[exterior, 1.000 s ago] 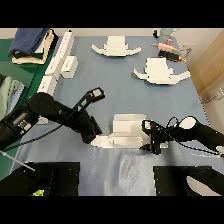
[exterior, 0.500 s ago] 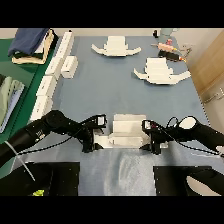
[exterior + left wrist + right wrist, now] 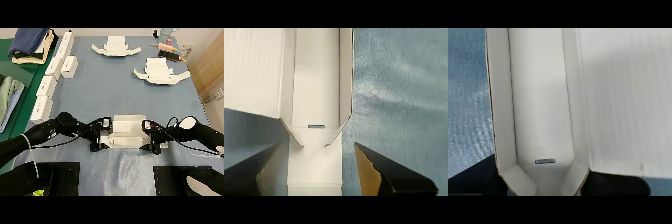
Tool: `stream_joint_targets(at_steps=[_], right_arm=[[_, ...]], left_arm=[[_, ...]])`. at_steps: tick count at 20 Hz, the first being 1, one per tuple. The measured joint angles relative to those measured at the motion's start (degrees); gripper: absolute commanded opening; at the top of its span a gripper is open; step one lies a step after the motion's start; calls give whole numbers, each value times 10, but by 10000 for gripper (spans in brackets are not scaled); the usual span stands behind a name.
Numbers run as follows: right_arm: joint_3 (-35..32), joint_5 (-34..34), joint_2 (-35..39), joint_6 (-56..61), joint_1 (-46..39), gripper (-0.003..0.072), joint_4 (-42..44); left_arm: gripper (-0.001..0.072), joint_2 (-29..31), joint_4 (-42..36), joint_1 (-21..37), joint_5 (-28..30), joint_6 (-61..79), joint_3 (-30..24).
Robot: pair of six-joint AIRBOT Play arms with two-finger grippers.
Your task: Fold the box.
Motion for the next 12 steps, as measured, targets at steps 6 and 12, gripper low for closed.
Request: stream_joint_targets(at_steps=[6,12], right_arm=[[0,0,0,0,0,518,0],[0,0,0,0,0,518,0]], left_arm=[[285,-12,-40,-23,16,30,0],[285,-13,-53,-33,38,46,0]])
